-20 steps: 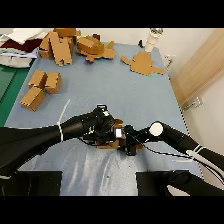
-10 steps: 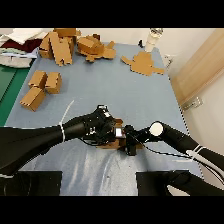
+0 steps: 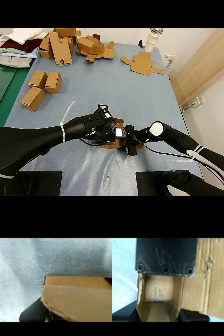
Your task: Fold the box.
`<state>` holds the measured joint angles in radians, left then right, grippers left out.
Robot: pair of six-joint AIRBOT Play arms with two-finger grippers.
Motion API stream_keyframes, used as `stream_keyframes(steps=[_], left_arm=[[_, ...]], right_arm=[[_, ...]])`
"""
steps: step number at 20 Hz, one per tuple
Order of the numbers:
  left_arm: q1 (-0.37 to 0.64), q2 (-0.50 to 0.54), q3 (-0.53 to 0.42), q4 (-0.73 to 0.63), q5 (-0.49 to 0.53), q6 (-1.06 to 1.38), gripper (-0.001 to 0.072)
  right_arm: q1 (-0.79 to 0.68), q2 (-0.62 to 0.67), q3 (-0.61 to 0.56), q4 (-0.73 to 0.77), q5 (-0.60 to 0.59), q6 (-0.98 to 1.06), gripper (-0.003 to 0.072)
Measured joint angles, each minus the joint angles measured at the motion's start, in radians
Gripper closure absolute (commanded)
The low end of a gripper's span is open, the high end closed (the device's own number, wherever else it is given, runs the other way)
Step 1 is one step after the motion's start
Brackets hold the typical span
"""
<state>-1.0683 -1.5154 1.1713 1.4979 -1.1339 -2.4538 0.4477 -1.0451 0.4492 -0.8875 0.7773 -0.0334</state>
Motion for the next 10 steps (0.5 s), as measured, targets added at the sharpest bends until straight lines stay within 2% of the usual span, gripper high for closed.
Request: stream_keyframes(steps=[2,4,10], left_arm=[[-0.001,0.002,0.008,-0.004,-0.002,0.006,0.0696],[-0.002,0.005,0.02,-0.006,0.008,0.019,0.0393],[-0.003,0.008,0.033,-0.013,-0.008,0.027,0.0396]], right_arm=[[0.0,0.0,0.0,0.0,0.0,0.0,0.0177],[0.0,0.0,0.001,0.0,0.0,0.0,0.0177],[0.001,0.0,0.001,0.0,0.0,-0.005,0.0177]])
